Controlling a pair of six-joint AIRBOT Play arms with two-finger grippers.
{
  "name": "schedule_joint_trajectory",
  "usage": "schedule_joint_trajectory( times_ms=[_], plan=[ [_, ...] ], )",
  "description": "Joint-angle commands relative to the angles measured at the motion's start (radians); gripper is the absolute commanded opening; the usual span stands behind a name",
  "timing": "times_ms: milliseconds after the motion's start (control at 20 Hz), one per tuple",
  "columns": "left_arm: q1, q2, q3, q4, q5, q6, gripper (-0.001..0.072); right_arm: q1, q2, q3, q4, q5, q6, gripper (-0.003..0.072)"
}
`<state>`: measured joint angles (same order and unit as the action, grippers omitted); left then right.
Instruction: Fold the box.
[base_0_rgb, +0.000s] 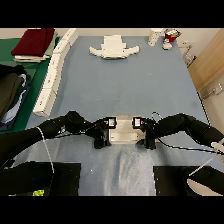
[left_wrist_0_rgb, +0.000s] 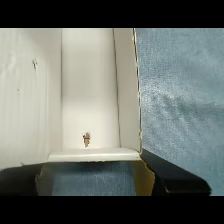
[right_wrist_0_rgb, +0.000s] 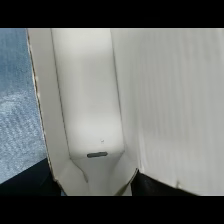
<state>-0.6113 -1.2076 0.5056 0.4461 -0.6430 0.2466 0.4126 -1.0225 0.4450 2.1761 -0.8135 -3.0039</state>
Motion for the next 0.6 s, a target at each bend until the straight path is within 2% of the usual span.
schedule_joint_trajectory(
  times_ms=[0,550],
  plan=[
    [0.000,0.001,0.001,-0.005,0.021,-0.011,0.0673,0.000,0.000,0.000,0.000,0.000,-0.001,0.0509],
    [0.000,0.001,0.001,-0.024,0.010,0.005,0.0664,0.000,0.000,0.000,0.000,0.000,-0.001,0.0509]
  ],
)
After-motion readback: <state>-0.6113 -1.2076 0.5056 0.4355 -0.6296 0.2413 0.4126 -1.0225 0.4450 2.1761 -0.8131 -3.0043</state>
